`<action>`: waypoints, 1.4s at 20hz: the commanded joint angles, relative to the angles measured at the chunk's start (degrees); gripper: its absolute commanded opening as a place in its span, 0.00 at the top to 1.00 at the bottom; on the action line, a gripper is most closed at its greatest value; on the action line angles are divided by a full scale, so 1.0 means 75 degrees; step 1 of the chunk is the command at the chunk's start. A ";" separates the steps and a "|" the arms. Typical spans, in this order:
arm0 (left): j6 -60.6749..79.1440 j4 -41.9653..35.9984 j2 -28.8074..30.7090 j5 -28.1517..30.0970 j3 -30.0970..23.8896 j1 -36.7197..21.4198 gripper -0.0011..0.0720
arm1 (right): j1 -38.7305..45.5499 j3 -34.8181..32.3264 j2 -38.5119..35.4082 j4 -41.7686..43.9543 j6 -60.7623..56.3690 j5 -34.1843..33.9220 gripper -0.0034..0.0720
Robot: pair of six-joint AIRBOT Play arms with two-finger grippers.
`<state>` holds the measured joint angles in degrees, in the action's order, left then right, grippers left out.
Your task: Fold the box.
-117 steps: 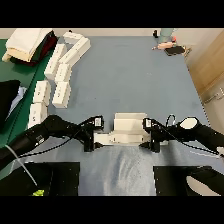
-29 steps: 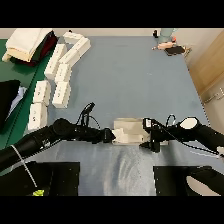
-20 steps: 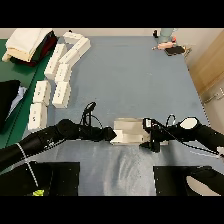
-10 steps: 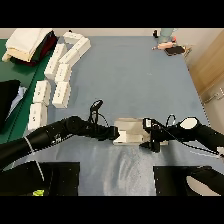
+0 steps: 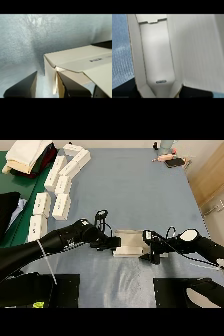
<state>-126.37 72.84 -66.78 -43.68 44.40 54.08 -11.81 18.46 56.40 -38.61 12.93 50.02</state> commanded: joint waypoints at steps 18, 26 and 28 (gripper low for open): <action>-0.2567 0.2139 -0.2646 -0.2139 0.2509 0.1297 0.93 | 0.0000 0.0006 -0.0006 -0.0003 0.0000 0.0003 0.28; -0.2871 0.2256 -0.2699 -0.2795 0.2687 0.1460 0.96 | 0.0000 0.0006 -0.0006 -0.0003 0.0000 0.0003 0.28; -0.2844 0.2232 -0.2699 -0.2804 0.2795 0.1460 0.40 | 0.0000 0.0006 -0.0006 -0.0003 0.0000 0.0003 0.28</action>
